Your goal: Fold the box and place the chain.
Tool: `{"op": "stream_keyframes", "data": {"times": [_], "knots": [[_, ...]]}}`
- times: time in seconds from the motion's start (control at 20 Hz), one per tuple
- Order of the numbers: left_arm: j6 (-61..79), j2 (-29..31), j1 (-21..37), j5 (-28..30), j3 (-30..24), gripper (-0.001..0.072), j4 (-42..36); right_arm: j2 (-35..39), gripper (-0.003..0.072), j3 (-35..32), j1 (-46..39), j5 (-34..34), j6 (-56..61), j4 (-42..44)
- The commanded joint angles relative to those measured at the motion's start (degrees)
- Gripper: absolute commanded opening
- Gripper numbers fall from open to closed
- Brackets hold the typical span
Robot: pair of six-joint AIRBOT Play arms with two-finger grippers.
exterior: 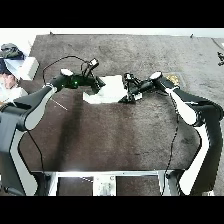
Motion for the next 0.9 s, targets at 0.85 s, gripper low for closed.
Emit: {"op": "stream_keyframes", "data": {"times": [0.85], "knots": [[-10.12,7.54,6.51,-25.7,14.69,0.0009,22.12,-0.02,0.0438,0.02,0.04,0.04,0.0,-0.04]]}}
